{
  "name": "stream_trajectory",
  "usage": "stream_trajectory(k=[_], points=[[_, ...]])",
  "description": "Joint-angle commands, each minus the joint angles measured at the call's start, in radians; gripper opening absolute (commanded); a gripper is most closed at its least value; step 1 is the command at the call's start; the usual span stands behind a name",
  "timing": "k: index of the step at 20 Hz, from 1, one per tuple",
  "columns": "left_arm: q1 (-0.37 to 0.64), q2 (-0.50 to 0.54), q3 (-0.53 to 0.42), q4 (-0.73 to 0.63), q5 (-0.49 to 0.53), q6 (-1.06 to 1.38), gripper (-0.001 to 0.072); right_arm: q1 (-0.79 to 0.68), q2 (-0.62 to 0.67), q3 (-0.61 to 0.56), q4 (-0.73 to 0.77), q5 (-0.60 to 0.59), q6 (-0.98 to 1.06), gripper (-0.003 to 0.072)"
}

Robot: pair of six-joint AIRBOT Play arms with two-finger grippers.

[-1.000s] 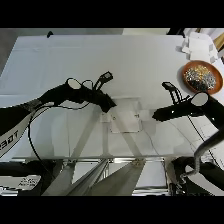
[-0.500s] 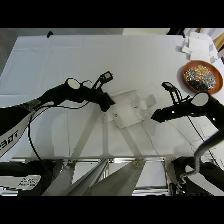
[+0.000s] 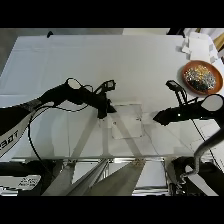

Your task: Fold the box and place the chain.

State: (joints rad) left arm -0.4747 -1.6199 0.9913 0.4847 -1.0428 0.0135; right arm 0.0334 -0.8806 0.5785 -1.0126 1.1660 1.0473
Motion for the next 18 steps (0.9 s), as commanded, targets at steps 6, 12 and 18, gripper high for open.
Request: stream_trajectory(k=[6,12,18], points=[[-0.001,0.001,0.087,0.05,-0.037,0.061,0.0005,0.001,0.118,0.001,0.0,0.073,-0.009,0.0249],[0.0,0.0,0.1,0.116,-0.027,0.05,0.0006,0.001,0.118,0.001,0.0,0.069,-0.009,0.0248],[0.0,-0.025,0.1,0.091,0.008,0.05,0.0008,0.001,0.118,0.001,0.0,0.045,-0.01,0.0248]])
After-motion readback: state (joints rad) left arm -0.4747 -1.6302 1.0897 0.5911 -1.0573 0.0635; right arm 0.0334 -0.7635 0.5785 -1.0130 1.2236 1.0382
